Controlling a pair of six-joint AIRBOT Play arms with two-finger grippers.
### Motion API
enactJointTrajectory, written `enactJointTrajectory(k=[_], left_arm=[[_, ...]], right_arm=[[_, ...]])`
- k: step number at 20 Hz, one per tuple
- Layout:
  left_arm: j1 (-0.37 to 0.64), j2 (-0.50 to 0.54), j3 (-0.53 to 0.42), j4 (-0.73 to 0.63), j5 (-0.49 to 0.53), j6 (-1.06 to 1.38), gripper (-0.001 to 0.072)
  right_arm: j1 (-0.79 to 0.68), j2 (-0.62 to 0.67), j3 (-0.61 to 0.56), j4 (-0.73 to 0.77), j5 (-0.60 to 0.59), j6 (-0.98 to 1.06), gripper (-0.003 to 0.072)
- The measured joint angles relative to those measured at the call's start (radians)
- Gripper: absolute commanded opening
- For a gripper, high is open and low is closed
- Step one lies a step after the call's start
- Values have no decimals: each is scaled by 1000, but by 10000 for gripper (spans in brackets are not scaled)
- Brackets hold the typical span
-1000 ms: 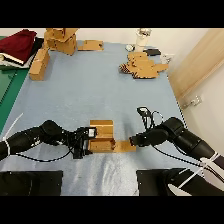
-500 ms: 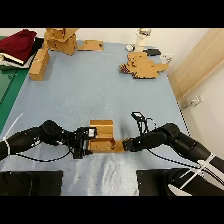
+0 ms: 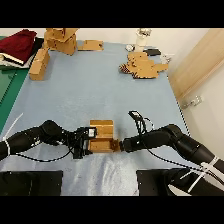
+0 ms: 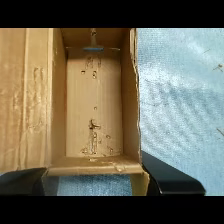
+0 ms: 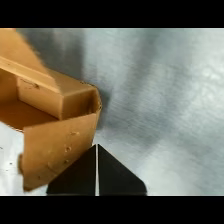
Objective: Fold the box.
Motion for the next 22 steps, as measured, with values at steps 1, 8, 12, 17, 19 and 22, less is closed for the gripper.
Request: enactJointTrajectory(k=[1, 8, 12, 17, 19, 22], left_arm=[[0, 0, 0, 0, 0, 0, 332], [0, 0, 0, 0, 0, 0, 332], [0, 0, 0, 0, 0, 0, 332], [0, 0, 0, 0, 0, 0, 332], [0, 0, 0, 0, 0, 0, 332], [0, 0, 0, 0, 0, 0, 332]], right_arm=[[0, 4, 10, 10, 5, -10, 234], [1, -1, 42, 40, 25, -34, 468], [26, -50, 47, 51, 39, -34, 467], [106, -137, 122, -14, 49, 41, 459], [154, -181, 176, -106, 15, 147, 441], [237, -269, 263, -252, -77, 321, 441]])
